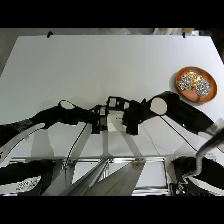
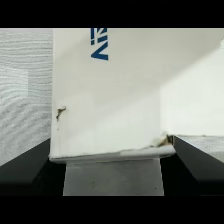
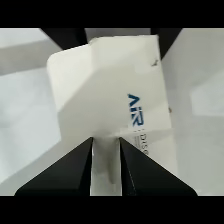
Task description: Fold the box and place the chain.
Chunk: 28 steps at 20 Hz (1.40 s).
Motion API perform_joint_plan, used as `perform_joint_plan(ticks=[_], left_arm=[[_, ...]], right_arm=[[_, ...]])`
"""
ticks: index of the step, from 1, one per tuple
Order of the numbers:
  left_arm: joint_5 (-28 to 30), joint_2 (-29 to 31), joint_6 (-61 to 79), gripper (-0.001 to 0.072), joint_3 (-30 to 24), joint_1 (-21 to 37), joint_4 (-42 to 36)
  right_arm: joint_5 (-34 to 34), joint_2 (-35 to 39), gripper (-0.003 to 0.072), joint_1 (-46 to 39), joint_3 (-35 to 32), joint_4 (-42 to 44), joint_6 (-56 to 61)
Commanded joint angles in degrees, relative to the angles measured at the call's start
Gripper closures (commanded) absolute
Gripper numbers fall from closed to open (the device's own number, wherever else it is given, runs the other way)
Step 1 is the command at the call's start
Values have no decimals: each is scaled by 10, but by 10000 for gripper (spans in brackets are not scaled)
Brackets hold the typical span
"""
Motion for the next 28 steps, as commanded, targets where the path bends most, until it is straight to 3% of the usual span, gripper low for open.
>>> perform_joint_plan(ticks=[1,3,7,10,13,16,28], left_arm=[[0,0,0,459,1,0,0],[0,0,0,459,1,0,0],[0,0,0,459,1,0,0],[0,0,0,459,1,0,0],[0,0,0,459,1,0,0],[0,0,0,459,1,0,0],[0,0,0,459,1,0,0]], right_arm=[[-13,16,480,16,-19,2,-16],[-18,16,383,21,-19,1,-16],[-54,16,384,21,-19,-24,-12],[-56,16,396,21,-19,-48,-9],[-57,16,507,21,-19,-51,-9],[-75,16,536,21,-19,-53,12],[-87,18,571,21,-19,-52,37]])
